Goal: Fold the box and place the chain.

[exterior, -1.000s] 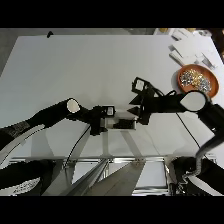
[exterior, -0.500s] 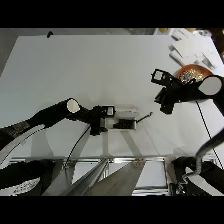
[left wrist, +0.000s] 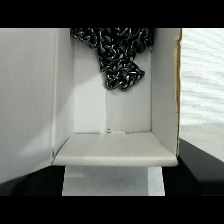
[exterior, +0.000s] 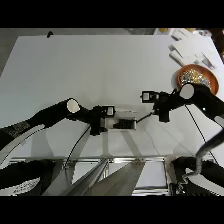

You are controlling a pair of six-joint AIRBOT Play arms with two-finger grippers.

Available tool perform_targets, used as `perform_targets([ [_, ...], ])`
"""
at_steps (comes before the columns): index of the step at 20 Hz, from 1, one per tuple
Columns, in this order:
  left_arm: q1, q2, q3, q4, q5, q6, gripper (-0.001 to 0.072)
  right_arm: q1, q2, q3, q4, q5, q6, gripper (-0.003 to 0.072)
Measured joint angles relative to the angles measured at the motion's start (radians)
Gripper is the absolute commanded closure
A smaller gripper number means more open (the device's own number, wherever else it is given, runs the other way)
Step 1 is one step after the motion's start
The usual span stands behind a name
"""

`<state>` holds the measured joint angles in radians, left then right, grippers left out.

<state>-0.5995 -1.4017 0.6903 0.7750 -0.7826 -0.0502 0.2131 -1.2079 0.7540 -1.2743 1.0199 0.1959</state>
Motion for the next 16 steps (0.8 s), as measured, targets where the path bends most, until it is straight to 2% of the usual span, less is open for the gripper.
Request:
perform_targets([
  [5,0.000,0.000,0.000,0.000,0.000,0.000,0.0576,0.013,-0.065,-0.004,-0.006,-0.022,-0.017,0.0514],
  [13,0.000,0.000,0.000,0.000,0.000,0.000,0.0576,0.015,-0.095,-0.010,-0.011,-0.066,-0.022,0.0539],
  [14,0.000,0.000,0.000,0.000,0.000,0.000,0.0576,0.015,-0.100,-0.010,-0.012,-0.066,-0.022,0.0557],
  [16,0.000,0.000,0.000,0.000,0.000,0.000,0.0576,0.015,-0.111,-0.010,-0.013,-0.071,-0.022,0.0670],
])
